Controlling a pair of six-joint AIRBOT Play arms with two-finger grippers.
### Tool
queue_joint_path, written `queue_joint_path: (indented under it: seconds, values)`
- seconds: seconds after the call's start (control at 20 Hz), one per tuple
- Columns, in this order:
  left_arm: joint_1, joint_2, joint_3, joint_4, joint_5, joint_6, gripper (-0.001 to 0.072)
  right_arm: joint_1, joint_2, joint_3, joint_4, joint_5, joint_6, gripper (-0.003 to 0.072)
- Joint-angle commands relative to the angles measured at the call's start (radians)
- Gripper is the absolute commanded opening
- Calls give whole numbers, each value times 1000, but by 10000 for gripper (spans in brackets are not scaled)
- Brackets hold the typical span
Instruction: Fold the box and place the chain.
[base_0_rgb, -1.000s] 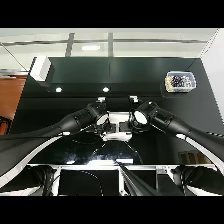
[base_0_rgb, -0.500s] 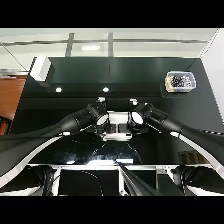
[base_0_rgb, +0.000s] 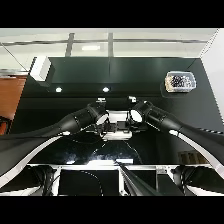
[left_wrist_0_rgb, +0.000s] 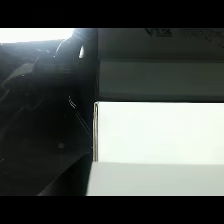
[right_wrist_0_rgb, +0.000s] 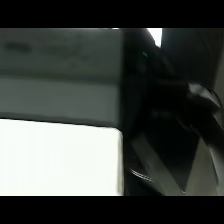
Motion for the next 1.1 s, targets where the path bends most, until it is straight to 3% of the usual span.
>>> queue_joint_path:
  seconds: [0.0,0.25,0.3,0.35,0.4,0.6,0.7,0.75,0.9,1.05]
  values:
    - [0,0,0,-3,0,-2,28,-5,0,3,3,21,3,258]
    - [0,0,0,-3,0,-2,28,-3,-2,3,-3,33,4,241]
    - [0,0,0,-3,0,-2,28,-3,-2,3,-3,33,3,130]
    - [0,0,0,-3,0,-2,28,-2,-2,3,-5,33,5,112]
    - [0,0,0,-3,0,-2,28,-2,-1,3,-5,33,8,10]
    - [0,0,0,-3,0,-2,28,-3,-1,3,-5,23,15,16]
    - [0,0,0,-3,0,-2,28,-13,2,3,-6,22,12,364]
    - [0,0,0,-3,0,-2,28,-21,9,3,-6,31,-14,395]
    - [0,0,0,-3,0,-2,28,-43,74,3,-26,82,-156,390]
    - [0,0,0,-3,0,-2,28,-49,243,3,-117,163,-257,390]
